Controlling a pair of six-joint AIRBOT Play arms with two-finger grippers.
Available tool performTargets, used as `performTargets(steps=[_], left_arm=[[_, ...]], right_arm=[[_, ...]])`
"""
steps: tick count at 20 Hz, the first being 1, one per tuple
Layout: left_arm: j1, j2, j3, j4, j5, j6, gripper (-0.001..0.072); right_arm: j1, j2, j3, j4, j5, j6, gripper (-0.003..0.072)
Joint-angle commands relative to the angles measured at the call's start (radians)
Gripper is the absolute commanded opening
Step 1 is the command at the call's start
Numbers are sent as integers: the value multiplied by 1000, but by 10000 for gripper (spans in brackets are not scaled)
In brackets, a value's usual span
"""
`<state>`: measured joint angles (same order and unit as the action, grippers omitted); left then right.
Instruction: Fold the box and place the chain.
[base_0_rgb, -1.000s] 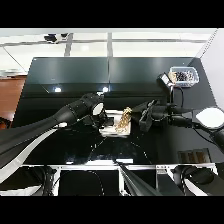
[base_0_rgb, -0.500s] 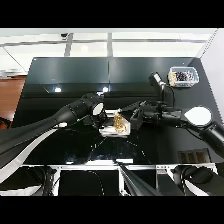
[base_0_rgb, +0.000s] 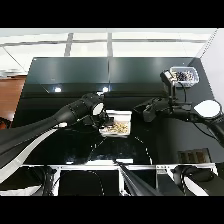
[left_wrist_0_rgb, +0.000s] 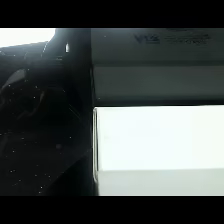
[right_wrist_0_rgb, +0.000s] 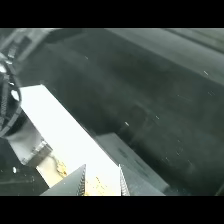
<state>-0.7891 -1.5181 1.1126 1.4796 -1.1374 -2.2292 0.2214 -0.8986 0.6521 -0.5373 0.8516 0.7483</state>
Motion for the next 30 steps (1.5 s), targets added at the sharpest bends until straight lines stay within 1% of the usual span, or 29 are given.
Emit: performTargets(steps=[1, 2, 3, 4, 6, 8, 10, 12, 14, 16, 17, 18, 19, 20, 21, 22, 23, 24, 25, 26, 27, 28, 30], left_arm=[[0, 2, 10, -4, -5, -28, 38], [0, 6, 16, -4, -17, -55, 164], [0, 16, 20, -4, -21, -68, 384], [0, 32, 21, -3, -23, -76, 495], [0, 88, 21, 10, -23, -71, 498], [0, 173, 21, 66, -34, -2, 498], [2, 272, 13, 167, -93, 49, 498], [31, 378, -32, 279, -151, 86, 498], [124, 479, -125, 312, -173, 134, 497], [284, 558, -249, 278, -163, 150, 495], [384, 583, -314, 196, -127, 200, 495], [480, 592, -370, 66, -81, 283, 495], [576, 589, -427, -119, -28, 425, 495], [650, 580, -476, -304, 18, 600, 495], [709, 568, -521, -486, 48, 817, 495], [742, 553, -554, -634, 55, 1040, 496], [752, 539, -571, -722, 50, 1222, 497], [745, 528, -577, -765, 47, 1365, 498], [727, 518, -576, -784, 56, 1505, 515], [707, 514, -576, -793, 73, 1635, 638], [683, 512, -575, -793, 87, 1775, 719], [661, 512, -575, -793, 107, 1908, 719], [607, 511, -575, -793, 182, 2132, 719]], right_arm=[[-51, 0, 0, -21, 66, 19, 258], [-51, 0, 0, -21, 74, 19, 257], [-51, 0, 0, -21, 82, 19, 258], [-51, 0, 0, -21, 84, 19, 258], [-51, 0, 0, -21, 83, 19, 258], [-51, 0, 0, -21, 83, 19, 258], [-51, 0, 0, -22, 83, 18, 258], [-52, 0, 0, -22, 80, 18, 258], [-52, 0, 0, -22, 79, 18, 258], [-52, 0, 0, -22, 80, 18, 258], [-52, 0, 0, -22, 80, 18, 258], [-52, 0, 0, -22, 80, 18, 258], [-52, 0, 0, -22, 79, 18, 258], [-52, 0, 0, -22, 80, 18, 258], [-52, 0, 0, -22, 80, 18, 258], [-52, 0, 0, -22, 80, 18, 258], [-52, 0, 0, -22, 80, 18, 258], [-52, 0, 0, -22, 80, 19, 258], [-52, 0, 0, -22, 80, 19, 258], [-52, 0, 0, -21, 80, 19, 258], [-52, 0, 0, -21, 80, 19, 258], [-52, 0, 0, -21, 80, 19, 258], [-52, 0, 0, -21, 80, 19, 258]])
